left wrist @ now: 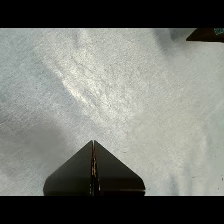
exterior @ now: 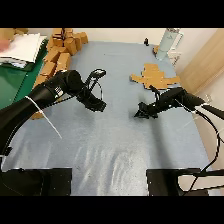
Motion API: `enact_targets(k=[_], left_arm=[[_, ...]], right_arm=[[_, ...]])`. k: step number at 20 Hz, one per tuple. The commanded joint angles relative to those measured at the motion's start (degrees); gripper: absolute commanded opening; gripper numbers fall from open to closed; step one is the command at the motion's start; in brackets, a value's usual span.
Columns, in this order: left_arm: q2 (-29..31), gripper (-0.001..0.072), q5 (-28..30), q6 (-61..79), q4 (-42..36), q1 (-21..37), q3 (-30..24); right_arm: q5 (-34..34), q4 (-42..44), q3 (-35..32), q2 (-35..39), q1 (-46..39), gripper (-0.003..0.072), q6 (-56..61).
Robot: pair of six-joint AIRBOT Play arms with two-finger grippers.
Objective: Fold the box.
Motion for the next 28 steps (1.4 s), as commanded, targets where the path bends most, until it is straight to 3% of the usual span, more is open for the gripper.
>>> enact_targets(k=[1,10,12,19,22,23,25,28], left_arm=[[-0.02,0.0012,0.02,0.00,0.02,-0.02,0.02],[-0.04,0.0012,0.02,0.00,0.00,-0.02,0.04],[-0.02,0.0012,0.02,0.00,-0.02,-0.02,0.04],[-0.02,0.0012,0.02,0.00,-0.04,-0.04,0.02],[-0.04,0.0012,0.00,0.00,-0.04,-0.02,0.02],[-0.04,0.0013,0.00,0.00,-0.07,-0.04,0.04],[-0.04,0.0013,0.02,0.00,-0.07,-0.04,0.04],[-0.02,0.0012,0.00,0.00,-0.07,-0.04,0.04]], right_arm=[[0.00,0.00,0.02,0.00,0.00,0.0003,0.02],[0.44,0.09,0.02,0.00,0.02,0.0003,0.02],[4.50,0.09,0.02,-0.11,0.02,0.0003,0.02],[8.90,1.01,0.09,-0.17,0.00,0.0003,0.76],[9.40,0.96,6.75,-0.11,-1.70,0.0003,3.65],[9.38,-0.98,11.32,-0.20,-3.39,0.0053,3.65],[9.40,-11.52,22.97,-2.01,-8.37,0.0517,6.93],[7.43,-28.33,41.51,-10.93,-17.88,0.0532,15.26]])
